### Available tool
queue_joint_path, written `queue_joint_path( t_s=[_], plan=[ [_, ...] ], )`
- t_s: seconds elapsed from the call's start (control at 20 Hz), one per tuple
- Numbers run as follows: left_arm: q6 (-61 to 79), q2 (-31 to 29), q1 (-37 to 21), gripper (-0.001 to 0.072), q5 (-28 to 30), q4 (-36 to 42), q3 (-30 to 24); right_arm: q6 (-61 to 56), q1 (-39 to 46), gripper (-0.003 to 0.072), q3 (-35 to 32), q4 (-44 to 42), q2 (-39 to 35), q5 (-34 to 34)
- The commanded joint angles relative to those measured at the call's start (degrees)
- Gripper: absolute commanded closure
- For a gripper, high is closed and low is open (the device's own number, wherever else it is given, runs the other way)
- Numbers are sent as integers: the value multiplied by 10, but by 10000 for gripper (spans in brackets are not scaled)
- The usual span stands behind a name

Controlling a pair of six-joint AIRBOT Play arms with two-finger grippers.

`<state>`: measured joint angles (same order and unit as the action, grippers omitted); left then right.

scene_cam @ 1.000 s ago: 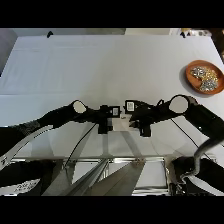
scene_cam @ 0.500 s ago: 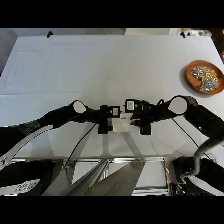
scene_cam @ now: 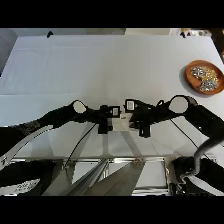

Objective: Fold the box and place the chain.

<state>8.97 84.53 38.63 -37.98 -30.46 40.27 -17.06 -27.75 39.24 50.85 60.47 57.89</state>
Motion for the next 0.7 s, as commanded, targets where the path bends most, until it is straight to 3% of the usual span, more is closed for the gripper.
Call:
queue_joint_path(
  t_s=[0.0,0.35,0.65],
  plan=[
    [0,0,0,697,0,0,0,6,0,464,0,-20,2,13],
    [0,0,0,697,0,0,0,4,0,464,0,47,2,-19],
    [0,0,0,697,0,0,0,4,0,437,0,49,2,-46]
  ],
)
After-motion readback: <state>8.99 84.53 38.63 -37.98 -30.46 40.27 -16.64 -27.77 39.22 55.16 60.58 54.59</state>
